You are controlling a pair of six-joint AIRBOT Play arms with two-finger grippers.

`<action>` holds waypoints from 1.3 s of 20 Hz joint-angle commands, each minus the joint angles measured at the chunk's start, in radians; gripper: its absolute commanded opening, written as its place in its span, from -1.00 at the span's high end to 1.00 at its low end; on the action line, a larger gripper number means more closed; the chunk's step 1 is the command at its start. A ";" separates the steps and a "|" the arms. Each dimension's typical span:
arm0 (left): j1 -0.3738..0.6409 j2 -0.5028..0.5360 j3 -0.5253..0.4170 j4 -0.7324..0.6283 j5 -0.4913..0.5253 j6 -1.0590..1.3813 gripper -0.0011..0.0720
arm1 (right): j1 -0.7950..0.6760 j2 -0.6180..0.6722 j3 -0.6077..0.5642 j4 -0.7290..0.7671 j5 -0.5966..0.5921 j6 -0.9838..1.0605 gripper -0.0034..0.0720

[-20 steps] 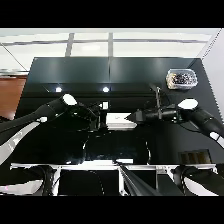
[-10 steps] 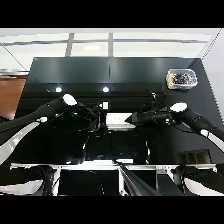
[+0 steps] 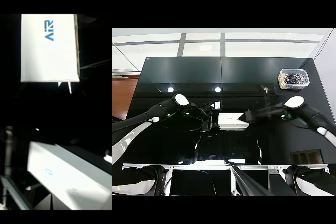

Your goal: Fold the box and place the chain.

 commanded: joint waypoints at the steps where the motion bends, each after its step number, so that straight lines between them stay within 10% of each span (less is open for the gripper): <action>1: 0.000 0.009 0.010 0.036 -0.021 -0.005 -0.25 | -0.090 0.127 0.116 -0.208 0.163 0.100 0.85; 3: 0.000 0.034 0.028 0.102 -0.023 -0.041 -1.00 | -0.184 0.245 0.137 -0.363 0.204 0.159 0.85; 6: 0.001 0.103 0.047 0.189 -0.023 -0.215 -1.00 | -0.340 0.397 0.130 -0.601 0.246 0.252 0.85; 13: -0.040 0.196 0.090 0.142 -0.151 -0.291 -0.95 | -0.454 0.437 0.072 -0.589 0.198 0.254 0.85; 20: -0.212 -0.090 0.407 0.161 -0.128 -0.400 -0.95 | -0.454 0.437 -0.008 -0.558 0.130 0.235 0.85; 26: -0.205 -0.148 0.441 0.159 -0.164 -0.483 -0.95 | -0.454 0.437 -0.008 -0.558 0.130 0.223 0.85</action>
